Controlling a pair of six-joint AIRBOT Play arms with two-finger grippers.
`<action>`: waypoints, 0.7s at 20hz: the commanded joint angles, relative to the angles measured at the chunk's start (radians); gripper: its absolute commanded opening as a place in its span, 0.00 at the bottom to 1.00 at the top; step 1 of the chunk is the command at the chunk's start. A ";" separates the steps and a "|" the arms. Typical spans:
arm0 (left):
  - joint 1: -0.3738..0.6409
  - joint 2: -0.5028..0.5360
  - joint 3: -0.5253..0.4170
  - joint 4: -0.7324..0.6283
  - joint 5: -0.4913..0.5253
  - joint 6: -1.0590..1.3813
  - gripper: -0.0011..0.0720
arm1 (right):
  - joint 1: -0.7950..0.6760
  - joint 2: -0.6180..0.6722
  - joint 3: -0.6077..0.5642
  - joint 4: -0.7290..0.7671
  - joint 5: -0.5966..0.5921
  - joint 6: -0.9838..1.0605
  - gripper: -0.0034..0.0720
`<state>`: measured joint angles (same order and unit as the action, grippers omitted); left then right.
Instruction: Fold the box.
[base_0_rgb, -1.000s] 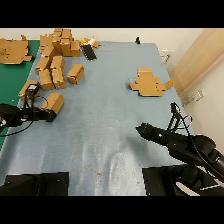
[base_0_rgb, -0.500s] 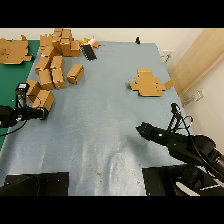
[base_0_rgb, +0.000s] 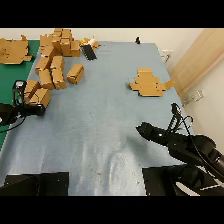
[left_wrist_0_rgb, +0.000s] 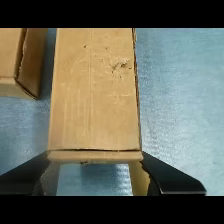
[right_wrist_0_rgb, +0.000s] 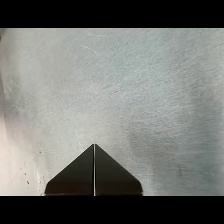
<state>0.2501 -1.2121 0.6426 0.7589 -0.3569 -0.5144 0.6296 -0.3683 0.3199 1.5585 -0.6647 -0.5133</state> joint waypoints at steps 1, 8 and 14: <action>-0.001 -0.034 0.043 -0.004 -0.021 -0.003 0.84 | -0.001 0.000 0.001 0.000 0.001 0.001 0.05; 0.001 -0.032 0.062 0.028 -0.071 -0.024 0.96 | -0.001 0.000 0.001 -0.009 0.002 0.001 0.05; 0.001 0.056 0.091 0.382 -0.188 -0.319 0.96 | -0.001 0.000 0.001 -0.010 0.002 0.001 0.25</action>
<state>0.2512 -1.1988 0.7216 0.9615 -0.4919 -0.6918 0.6292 -0.3683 0.3202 1.5505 -0.6636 -0.5125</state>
